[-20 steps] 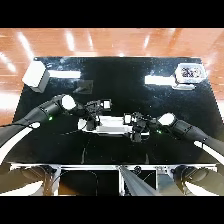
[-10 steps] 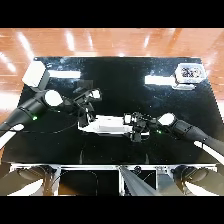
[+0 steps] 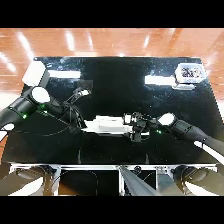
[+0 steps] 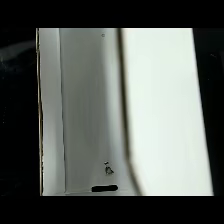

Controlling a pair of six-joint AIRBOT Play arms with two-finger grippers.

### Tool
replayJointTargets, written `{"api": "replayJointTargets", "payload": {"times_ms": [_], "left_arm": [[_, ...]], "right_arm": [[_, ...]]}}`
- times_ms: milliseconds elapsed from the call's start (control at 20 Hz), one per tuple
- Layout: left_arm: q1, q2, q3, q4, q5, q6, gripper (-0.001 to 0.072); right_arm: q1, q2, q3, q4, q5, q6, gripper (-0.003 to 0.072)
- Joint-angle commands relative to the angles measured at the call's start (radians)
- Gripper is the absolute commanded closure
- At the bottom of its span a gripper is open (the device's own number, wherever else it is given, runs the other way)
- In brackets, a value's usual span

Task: Fold the box and place the chain.

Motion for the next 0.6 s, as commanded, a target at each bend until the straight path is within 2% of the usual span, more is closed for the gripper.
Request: {"api": "replayJointTargets", "payload": {"times_ms": [0,150,350,500,550], "left_arm": [[0.006,0.014,-0.098,-0.263,0.084,-0.018,0.0693],[0.006,0.036,-0.222,-0.454,0.258,-0.018,0.0694],[-0.002,0.062,-0.320,-0.666,0.331,0.134,0.0694],[-0.002,0.116,-0.389,-0.849,0.472,0.240,0.0694],[-0.002,0.127,-0.405,-0.923,0.478,0.299,0.0694]], "right_arm": [[-0.001,0.000,0.001,0.000,0.000,0.000,0.0063],[-0.001,0.000,0.001,0.000,0.000,0.000,0.0063],[-0.001,0.000,0.001,0.000,0.000,0.000,0.0064],[-0.001,0.000,0.001,0.000,0.000,0.000,0.0064],[-0.001,0.000,0.001,0.000,0.000,0.000,0.0063]]}}
